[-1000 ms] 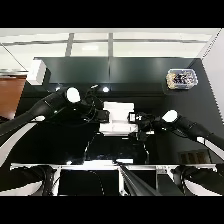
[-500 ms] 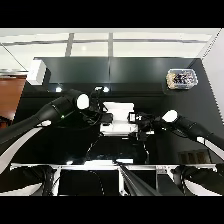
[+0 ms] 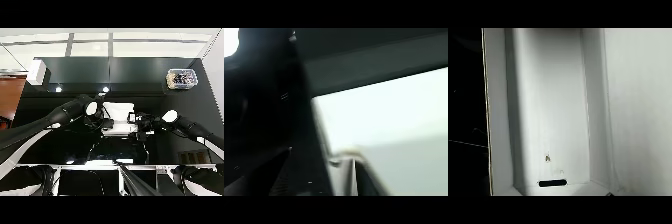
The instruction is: Fold the box and place the chain.
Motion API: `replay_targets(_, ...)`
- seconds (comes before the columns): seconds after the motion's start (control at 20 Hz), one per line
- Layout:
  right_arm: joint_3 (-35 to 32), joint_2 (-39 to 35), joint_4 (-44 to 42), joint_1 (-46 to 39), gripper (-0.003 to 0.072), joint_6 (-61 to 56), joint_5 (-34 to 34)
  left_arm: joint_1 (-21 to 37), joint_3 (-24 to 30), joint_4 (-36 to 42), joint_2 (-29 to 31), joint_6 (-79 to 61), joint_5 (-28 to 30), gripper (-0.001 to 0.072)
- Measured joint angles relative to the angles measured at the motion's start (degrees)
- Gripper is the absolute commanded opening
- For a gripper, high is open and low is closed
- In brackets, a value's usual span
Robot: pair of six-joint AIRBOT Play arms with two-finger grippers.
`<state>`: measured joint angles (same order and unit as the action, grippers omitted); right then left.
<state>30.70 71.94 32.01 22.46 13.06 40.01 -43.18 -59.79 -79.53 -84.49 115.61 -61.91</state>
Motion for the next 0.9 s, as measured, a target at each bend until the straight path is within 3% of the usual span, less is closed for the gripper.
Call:
replay_targets(0.3, 0.00, 0.00, 0.00, 0.00, 0.0084, 0.00, 0.00, -2.62, -5.14, -4.63, -3.65, 4.70, -2.27, 0.0444)
replay_targets(0.7, 0.00, 0.00, 0.02, 0.00, 0.0084, 0.00, 0.00, -3.41, -6.54, -5.35, -5.38, 9.51, -3.28, 0.0440)
replay_targets(0.8, 0.00, 0.00, 0.00, 0.00, 0.0084, 0.00, 0.00, -3.63, -6.60, -5.33, -5.53, 10.45, -3.98, 0.0259)
replay_targets(0.85, 0.00, 0.00, 0.00, 0.00, 0.0084, 0.00, 0.00, -3.74, -6.62, -5.31, -5.55, 10.80, -4.70, 0.0241)
replay_targets(0.9, 0.00, 0.00, 0.00, 0.00, 0.0084, 0.00, 0.00, -3.89, -6.67, -5.31, -5.60, 11.17, -4.72, 0.0143)
